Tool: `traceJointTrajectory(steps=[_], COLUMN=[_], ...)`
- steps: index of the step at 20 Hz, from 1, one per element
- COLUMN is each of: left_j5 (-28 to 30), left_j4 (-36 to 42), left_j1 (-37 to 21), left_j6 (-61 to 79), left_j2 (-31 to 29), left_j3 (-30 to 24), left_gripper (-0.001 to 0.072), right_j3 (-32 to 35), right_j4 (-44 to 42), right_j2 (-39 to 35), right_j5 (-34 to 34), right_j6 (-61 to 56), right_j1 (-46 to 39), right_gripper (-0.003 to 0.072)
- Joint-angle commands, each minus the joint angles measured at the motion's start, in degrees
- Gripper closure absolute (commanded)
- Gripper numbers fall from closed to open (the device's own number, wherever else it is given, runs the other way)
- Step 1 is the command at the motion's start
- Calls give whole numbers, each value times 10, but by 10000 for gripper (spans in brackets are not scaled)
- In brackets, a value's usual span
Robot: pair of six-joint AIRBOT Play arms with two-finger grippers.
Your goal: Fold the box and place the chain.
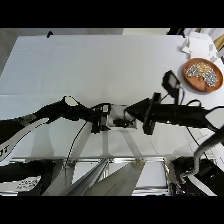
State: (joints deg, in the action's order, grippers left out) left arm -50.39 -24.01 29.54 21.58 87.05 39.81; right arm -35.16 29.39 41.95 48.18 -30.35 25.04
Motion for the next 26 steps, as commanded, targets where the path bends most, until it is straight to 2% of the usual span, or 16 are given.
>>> traceJointTrajectory(steps=[1,7,9,11,13,15,20,24,26], left_j5=[0,0,0,0,0,0,0,0,0], left_j4=[0,0,0,0,0,0,0,0,0], left_j1=[0,0,0,0,0,0,0,0,0], left_j6=[0,0,0,0,0,0,0,0,0], left_j2=[0,0,0,0,0,0,0,0,0], left_j3=[0,0,0,0,0,0,0,0,0], left_gripper=[502,502,502,502,502,502,502,502,502], right_j3=[0,0,0,0,0,0,0,3,21], right_j4=[29,109,116,116,111,135,322,352,350], right_j2=[87,183,189,189,176,131,-8,-7,20], right_j5=[-49,-126,-127,-127,-122,-125,-100,-3,9], right_j6=[6,-57,-59,-58,-56,-43,-43,-21,26], right_j1=[59,82,82,82,82,77,0,-106,-132], right_gripper=[666,655,504,504,504,505,508,506,497])
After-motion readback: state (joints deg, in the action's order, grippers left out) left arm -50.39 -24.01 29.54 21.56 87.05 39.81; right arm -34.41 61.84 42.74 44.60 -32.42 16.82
